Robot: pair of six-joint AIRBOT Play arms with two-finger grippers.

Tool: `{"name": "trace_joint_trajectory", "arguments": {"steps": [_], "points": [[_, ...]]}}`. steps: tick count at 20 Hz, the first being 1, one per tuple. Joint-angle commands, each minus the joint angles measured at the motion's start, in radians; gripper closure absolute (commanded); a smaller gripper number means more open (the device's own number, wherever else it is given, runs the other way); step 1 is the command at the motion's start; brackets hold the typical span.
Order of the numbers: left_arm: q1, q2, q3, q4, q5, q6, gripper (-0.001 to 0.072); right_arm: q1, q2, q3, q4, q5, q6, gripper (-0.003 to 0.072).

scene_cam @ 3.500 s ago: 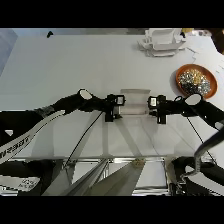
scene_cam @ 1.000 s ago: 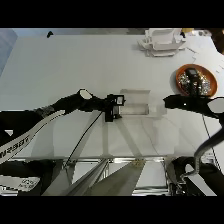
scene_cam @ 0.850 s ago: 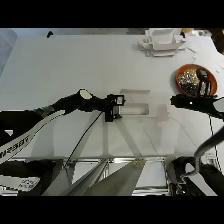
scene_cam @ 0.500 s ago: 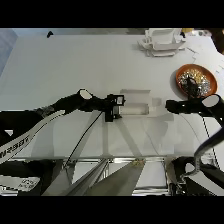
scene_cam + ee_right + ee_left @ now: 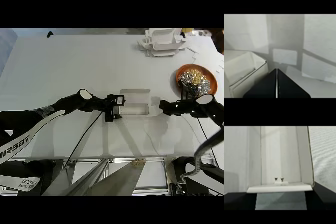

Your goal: Fold the box and place the chain.

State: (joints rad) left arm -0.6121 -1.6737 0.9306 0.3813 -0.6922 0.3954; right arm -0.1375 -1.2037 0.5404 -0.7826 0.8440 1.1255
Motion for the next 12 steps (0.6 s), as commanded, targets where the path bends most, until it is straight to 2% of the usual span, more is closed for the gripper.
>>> {"name": "trace_joint_trajectory", "arguments": {"steps": [1, 5, 8, 9, 10, 11, 12], "points": [[-0.001, 0.000, 0.000, 0.000, 0.000, 0.000, 0.0627, 0.002, 0.026, 0.001, 0.119, 0.049, -0.079, 0.0666], [0.000, 0.000, 0.000, 0.000, 0.000, 0.000, 0.0627, 0.002, 0.100, 0.001, 0.125, 0.084, -0.096, 0.0663], [0.000, 0.000, 0.000, 0.000, 0.000, 0.000, 0.0627, 0.014, 0.106, 0.001, 0.133, 0.112, -0.107, 0.0618], [-0.001, 0.000, 0.000, 0.000, 0.000, 0.000, 0.0627, 0.034, 0.106, 0.001, 0.131, 0.113, -0.107, 0.0584], [-0.001, 0.000, 0.000, 0.000, 0.000, 0.000, 0.0627, 0.058, 0.106, 0.001, 0.132, 0.112, -0.114, 0.0470], [0.000, 0.000, 0.000, 0.000, 0.000, 0.000, 0.0627, 0.083, 0.106, 0.001, 0.132, 0.101, -0.121, 0.0401], [0.000, 0.000, 0.000, 0.000, 0.000, 0.000, 0.0627, 0.101, 0.106, 0.001, 0.132, 0.091, -0.124, 0.0380]]}}
